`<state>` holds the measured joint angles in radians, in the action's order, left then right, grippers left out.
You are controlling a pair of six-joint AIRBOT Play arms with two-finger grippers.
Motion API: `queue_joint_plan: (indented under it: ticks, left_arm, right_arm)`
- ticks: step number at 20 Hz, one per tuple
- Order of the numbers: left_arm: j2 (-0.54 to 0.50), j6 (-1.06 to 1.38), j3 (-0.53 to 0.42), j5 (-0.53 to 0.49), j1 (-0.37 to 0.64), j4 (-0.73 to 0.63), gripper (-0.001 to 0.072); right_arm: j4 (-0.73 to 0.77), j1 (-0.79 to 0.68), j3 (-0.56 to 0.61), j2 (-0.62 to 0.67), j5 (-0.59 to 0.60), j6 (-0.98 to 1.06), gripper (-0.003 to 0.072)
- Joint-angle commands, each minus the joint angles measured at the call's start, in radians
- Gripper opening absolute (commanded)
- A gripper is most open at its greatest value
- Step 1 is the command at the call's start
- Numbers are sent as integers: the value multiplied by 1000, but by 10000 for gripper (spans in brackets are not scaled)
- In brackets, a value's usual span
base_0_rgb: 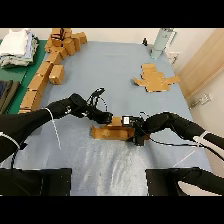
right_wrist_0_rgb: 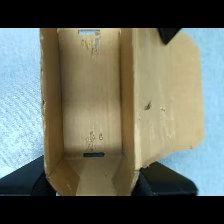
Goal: Fold the box.
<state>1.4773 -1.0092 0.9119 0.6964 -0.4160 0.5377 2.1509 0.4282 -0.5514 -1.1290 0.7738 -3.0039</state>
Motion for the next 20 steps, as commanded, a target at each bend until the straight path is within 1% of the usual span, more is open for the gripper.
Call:
queue_joint_plan:
  ticks: [1, 3, 5, 9, 13, 16, 20]
  left_arm:
    - [10, -85, 21, 58, 19, 111, 11]
    - [34, -85, 21, 90, 17, 114, 11]
    - [51, -84, 21, 100, 6, 111, 11]
    - [52, -84, 21, 108, -21, 113, 11]
    - [43, -89, 21, 180, 12, 113, 11]
    - [-19, -88, 21, 206, 43, 114, 10]
    - [-192, -87, 20, 214, 72, 140, 11]
  right_arm:
    - [0, 0, 0, 0, -2, 0, 582]
    - [0, 0, 0, 0, -2, 0, 582]
    - [0, 0, 0, 0, -2, 0, 581]
    - [0, 0, 0, 0, -2, 0, 581]
    - [-1, 0, 0, 0, -2, 0, 582]
    - [-1, 0, 0, 0, -2, 0, 582]
    - [0, 0, 0, 0, -2, 0, 582]
